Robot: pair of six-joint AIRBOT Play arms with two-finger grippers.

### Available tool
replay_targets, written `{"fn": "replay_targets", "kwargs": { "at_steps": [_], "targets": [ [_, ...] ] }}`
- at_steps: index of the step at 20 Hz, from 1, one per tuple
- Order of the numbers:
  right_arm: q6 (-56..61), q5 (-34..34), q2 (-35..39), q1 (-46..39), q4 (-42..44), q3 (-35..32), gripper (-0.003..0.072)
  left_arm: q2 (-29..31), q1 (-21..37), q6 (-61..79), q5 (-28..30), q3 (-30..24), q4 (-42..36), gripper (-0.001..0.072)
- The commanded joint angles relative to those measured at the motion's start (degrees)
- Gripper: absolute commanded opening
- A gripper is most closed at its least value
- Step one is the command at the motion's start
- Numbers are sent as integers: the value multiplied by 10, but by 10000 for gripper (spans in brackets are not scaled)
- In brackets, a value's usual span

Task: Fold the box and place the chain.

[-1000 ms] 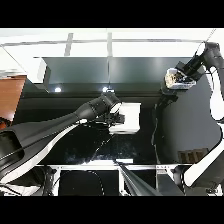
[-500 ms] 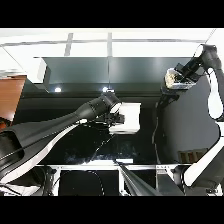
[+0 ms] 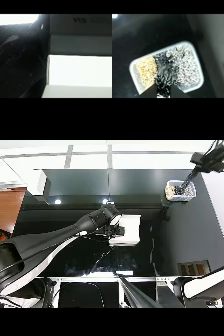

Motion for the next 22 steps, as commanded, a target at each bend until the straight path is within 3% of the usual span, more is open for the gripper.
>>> {"fn": "replay_targets", "kwargs": {
  "at_steps": [1,6,13,18,20,22],
  "targets": [
    [-40,-6,76,0,4,2,15,0,0,0,0,0,0,27],
    [-90,-45,167,0,62,2,15,0,0,1,0,0,0,26],
    [-137,-49,285,1,214,2,14,0,0,1,0,0,0,27],
    [-164,38,344,1,360,-5,15,0,0,1,0,0,0,26],
    [-167,105,362,4,383,-22,15,0,0,1,0,0,0,26],
    [-174,127,385,27,383,-47,14,0,0,2,0,0,0,26]
  ]
}}
